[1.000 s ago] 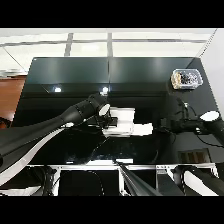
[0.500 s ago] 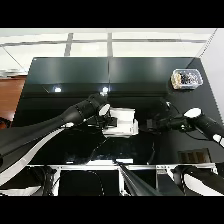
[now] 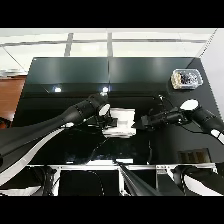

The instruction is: Fold the box and place the chain.

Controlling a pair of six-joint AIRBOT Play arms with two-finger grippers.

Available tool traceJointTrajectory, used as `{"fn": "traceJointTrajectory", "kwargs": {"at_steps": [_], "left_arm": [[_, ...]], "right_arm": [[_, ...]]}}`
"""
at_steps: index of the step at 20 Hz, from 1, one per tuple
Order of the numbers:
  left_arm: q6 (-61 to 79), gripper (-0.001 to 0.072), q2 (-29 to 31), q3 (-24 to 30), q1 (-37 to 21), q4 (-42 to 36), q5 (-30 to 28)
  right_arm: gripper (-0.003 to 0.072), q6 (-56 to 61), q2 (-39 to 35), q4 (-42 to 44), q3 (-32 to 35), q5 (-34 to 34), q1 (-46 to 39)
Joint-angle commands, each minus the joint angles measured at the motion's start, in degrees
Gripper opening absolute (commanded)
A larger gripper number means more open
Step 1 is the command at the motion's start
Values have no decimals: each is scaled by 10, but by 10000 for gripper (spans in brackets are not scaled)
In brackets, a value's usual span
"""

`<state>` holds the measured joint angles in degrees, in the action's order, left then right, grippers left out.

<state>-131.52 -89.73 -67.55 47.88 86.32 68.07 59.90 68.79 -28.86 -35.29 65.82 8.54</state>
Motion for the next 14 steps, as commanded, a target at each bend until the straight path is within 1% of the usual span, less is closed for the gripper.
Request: {"fn": "traceJointTrajectory", "kwargs": {"at_steps": [1, 2, 4, 7, 10, 11, 12, 14], "left_arm": [[0, 22, 0, -1, -1, 0, -1], [0, 22, 0, -1, -1, 0, -1], [0, 22, 0, -1, -1, 0, -1], [0, 22, 0, -1, -1, 0, -1], [0, 22, 0, -1, -1, 0, -1], [0, 22, 0, -1, -1, 0, -1], [0, 22, 0, -1, -1, 0, -1], [0, 22, 0, -1, -1, 0, -1]], "right_arm": [[393, 65, 0, -42, -23, -24, 41], [334, 84, 0, -58, -29, -32, 55], [333, 128, 0, -97, -42, -48, 85], [333, 226, 0, -202, -70, -66, 132], [332, 298, 1, -263, -89, -96, 170], [328, 329, 4, -288, -94, -101, 182], [293, 358, 10, -315, -101, -102, 194], [293, 409, 27, -360, -124, -106, 225]]}}
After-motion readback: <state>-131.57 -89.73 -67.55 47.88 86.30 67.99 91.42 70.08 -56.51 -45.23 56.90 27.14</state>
